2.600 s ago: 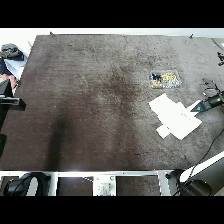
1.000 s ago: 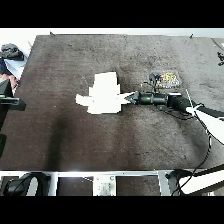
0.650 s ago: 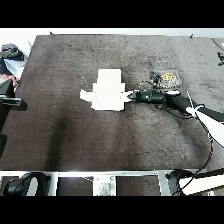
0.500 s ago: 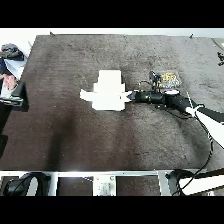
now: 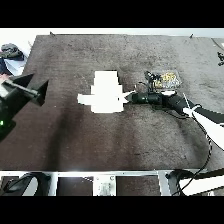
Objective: Fold the box and place the chain.
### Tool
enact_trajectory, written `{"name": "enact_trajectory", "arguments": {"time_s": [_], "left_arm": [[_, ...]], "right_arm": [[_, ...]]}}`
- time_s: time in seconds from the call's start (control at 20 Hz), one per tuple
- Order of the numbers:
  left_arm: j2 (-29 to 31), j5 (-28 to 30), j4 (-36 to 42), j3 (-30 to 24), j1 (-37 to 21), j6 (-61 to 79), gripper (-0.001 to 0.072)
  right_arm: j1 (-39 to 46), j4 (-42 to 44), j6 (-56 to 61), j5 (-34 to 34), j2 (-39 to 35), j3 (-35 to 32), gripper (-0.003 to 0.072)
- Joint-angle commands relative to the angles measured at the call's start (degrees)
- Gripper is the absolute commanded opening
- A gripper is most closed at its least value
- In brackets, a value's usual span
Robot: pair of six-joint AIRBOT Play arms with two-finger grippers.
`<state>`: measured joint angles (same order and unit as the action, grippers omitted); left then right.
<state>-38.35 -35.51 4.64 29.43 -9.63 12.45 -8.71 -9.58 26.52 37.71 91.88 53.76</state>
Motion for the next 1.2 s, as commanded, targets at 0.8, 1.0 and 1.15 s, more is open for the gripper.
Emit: {"name": "enact_trajectory", "arguments": {"time_s": [0.8, 1.0, 1.15], "left_arm": [[-72.87, -37.22, -30.86, 70.77, 10.51, -49.48, 0.0589], [-82.40, -41.70, -31.93, 80.78, 12.70, -53.59, 0.0590], [-87.43, -41.70, -31.89, 85.11, 14.32, -55.10, 0.0589]], "right_arm": [[-0.26, 0.55, -0.42, -0.50, -0.02, 0.02, 0.0006], [-0.26, 0.48, -0.44, -0.50, -0.02, 0.02, 0.0006], [-0.26, 0.15, -0.44, -0.68, -0.02, 0.02, 0.0006]]}}
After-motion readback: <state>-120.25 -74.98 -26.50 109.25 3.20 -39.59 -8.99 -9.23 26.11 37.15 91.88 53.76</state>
